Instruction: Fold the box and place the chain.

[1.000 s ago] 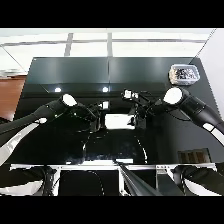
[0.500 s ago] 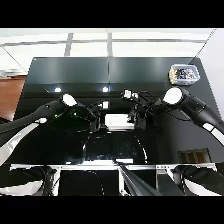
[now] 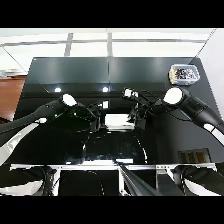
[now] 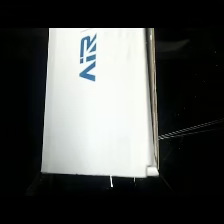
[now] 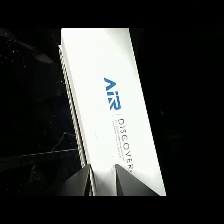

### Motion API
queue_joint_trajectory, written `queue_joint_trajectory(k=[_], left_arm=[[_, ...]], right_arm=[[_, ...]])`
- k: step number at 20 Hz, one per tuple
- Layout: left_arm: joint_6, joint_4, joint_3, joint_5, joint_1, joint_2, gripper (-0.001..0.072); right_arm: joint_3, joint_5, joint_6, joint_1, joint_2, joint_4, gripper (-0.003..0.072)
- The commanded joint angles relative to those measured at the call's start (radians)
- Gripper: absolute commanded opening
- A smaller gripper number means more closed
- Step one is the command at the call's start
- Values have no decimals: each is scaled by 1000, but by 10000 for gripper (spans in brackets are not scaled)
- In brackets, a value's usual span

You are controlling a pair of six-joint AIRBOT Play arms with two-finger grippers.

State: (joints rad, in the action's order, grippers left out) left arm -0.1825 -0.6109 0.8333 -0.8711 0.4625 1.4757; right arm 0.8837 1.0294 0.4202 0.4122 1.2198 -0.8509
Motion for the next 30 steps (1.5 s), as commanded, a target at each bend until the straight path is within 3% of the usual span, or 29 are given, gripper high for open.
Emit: queue_joint_trajectory(k=[1,16,19,25,26,27,30], left_arm=[[0,-2,1,-1,0,0,351],[0,-2,1,-1,0,0,351],[0,-2,1,-4,0,0,351],[0,-2,1,-4,0,0,351],[0,-2,1,-4,0,0,352],[0,-2,1,-4,0,0,351],[0,-2,1,-4,0,0,351]], right_arm=[[2,3,21,-1,0,-12,157],[-7,32,22,0,24,-14,159],[6,90,34,-3,14,-16,159],[12,272,432,-133,-33,-2,158],[-22,281,495,-156,-33,45,156],[-61,275,507,-167,-32,121,24],[-130,170,505,-162,-32,319,16]])
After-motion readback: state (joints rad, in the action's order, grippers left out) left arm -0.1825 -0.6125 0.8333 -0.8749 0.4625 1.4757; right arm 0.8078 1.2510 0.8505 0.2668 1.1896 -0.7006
